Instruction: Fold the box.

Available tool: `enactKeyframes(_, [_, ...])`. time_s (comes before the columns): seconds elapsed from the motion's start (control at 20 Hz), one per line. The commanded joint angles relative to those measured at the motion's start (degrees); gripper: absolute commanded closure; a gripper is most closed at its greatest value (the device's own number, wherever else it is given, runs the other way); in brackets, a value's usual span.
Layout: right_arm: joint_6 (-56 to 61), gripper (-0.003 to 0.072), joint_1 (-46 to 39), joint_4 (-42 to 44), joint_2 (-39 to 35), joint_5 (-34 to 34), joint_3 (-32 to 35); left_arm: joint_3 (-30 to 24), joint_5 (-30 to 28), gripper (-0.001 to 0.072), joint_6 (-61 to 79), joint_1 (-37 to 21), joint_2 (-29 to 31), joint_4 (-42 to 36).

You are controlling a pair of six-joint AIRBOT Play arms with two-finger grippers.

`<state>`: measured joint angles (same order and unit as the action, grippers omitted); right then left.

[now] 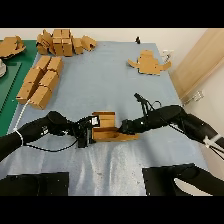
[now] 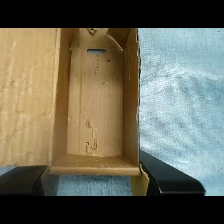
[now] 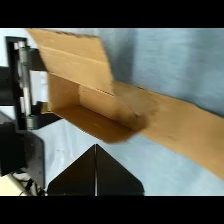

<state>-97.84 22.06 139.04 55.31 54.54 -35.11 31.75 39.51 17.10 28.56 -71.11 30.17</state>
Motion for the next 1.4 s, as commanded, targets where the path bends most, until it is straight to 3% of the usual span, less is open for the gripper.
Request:
enactKeyframes(0.0, [-18.0, 0.0688, -2.4, 17.4, 11.3, 4.9, -5.2, 0.0, 0.0, 0.0359, 0.0, 0.0, 0.0, 0.0])
enactKeyframes(0.15, [-25.6, 0.0689, -6.2, 21.7, 20.4, 9.9, -10.6, 0.0, 0.0, 0.0359, 0.0, 0.0, 0.0, 0.0])
enactKeyframes(0.45, [-33.9, 0.0689, -7.0, 22.3, 33.1, 9.0, -12.3, 0.0, -0.1, 0.0359, 0.0, 0.0, 0.0, 0.0])
enactKeyframes(0.85, [-38.8, 0.0688, -7.0, 21.9, 35.4, 5.9, -12.3, 0.0, 0.0, 0.0359, 0.0, 0.0, 0.0, 0.0])
enactKeyframes(1.1, [-41.1, 0.0686, -10.3, 17.2, 29.9, 10.0, -15.5, 0.0, -0.1, 0.0358, 0.0, 0.0, 0.0, 0.0])
enactKeyframes(1.2, [-40.6, 0.0686, -13.2, 12.5, 22.3, 12.2, -16.8, 0.0, 0.0, 0.0358, 0.0, 0.0, 0.0, 0.0])
enactKeyframes(1.35, [-36.1, 0.0684, -13.4, -2.1, 10.2, 11.6, -15.1, 0.0, 0.0, 0.0359, 0.0, 0.0, 0.0, 0.0])
